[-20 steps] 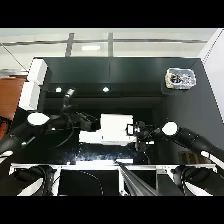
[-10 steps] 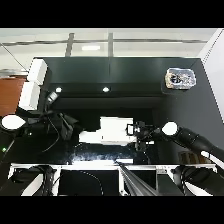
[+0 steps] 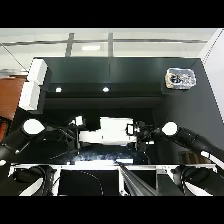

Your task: Fold the box and place the chain.

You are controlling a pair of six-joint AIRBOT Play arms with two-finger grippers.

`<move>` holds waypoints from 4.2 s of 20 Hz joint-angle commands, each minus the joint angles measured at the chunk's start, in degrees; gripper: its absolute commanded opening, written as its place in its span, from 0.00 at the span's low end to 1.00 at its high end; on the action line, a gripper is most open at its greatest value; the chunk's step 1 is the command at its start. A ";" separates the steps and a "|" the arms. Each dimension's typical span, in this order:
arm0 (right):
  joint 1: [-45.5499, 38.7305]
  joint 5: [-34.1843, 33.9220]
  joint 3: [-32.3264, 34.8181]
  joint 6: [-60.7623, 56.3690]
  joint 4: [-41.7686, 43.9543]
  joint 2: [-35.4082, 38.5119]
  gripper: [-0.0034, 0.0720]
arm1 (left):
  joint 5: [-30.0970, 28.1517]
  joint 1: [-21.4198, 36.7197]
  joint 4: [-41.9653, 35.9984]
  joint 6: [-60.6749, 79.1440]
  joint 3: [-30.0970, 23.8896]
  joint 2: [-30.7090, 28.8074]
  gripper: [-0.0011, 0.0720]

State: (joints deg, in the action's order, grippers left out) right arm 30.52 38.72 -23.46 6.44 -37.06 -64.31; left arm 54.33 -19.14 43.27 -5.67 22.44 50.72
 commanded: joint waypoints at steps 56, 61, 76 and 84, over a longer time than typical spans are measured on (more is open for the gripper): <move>0.00 -0.24 -0.02 0.02 0.61 0.00 0.68 | -16.63 -14.84 -17.79 10.45 2.89 14.16 0.55; 0.00 -0.24 -0.02 0.04 0.63 0.00 0.68 | -16.63 -14.84 -17.79 10.45 2.89 14.14 0.40; 0.00 -0.33 -0.02 0.02 0.61 0.00 0.68 | -2.12 15.02 7.02 -46.05 4.22 -4.52 0.06; 0.00 -0.50 -0.02 0.04 0.61 0.00 0.68 | 6.25 30.38 7.91 -72.00 -3.06 1.33 0.06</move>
State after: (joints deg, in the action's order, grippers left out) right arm 30.52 38.33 -23.46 6.46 -36.42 -64.31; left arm 56.75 8.12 53.54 -68.10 21.98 49.08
